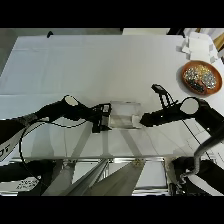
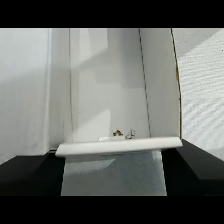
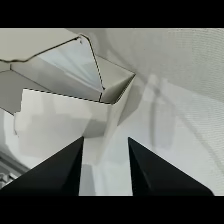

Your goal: Fold the box and place the chain.

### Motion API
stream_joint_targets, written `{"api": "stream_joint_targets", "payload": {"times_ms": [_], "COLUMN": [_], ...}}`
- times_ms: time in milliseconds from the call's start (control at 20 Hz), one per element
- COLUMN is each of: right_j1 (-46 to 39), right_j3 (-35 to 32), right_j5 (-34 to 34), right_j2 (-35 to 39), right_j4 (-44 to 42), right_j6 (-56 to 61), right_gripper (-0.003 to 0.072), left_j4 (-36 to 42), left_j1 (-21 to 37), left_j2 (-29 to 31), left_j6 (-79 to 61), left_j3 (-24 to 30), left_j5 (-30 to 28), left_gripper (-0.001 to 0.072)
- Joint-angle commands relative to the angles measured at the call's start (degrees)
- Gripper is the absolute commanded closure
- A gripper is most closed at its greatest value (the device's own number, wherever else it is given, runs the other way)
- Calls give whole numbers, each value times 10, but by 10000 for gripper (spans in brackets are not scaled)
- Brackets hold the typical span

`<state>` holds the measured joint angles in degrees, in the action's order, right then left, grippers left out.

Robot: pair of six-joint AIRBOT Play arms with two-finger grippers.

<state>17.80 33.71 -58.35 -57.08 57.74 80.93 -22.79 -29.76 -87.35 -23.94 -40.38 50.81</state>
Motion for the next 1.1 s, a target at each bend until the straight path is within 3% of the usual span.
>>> {"api": "stream_joint_targets", "payload": {"times_ms": [0, 50, 150, 550, 700, 1050], "right_j1": [17, 25, 39, 90, 122, 185], "right_j3": [3, 3, 3, 36, 59, 82], "right_j5": [2, 14, 41, 62, 60, 65], "right_j2": [-2, -5, -16, -79, -95, -115], "right_j4": [0, 1, 1, 22, 136, 233], "right_j6": [3, 11, 34, 86, 196, 354], "right_gripper": [341, 339, 265, 279, 286, 285], "left_j4": [0, 0, 0, 0, 0, 0], "left_j1": [0, 0, 0, 0, 0, 0], "left_j2": [0, 0, 0, 0, 0, 0], "left_j6": [0, 0, 0, 0, 0, 0], "left_j3": [0, 0, 0, 0, 0, 0], "left_j5": [0, 0, 0, 0, 0, 0], "left_gripper": [297, 297, 297, 297, 297, 297]}}
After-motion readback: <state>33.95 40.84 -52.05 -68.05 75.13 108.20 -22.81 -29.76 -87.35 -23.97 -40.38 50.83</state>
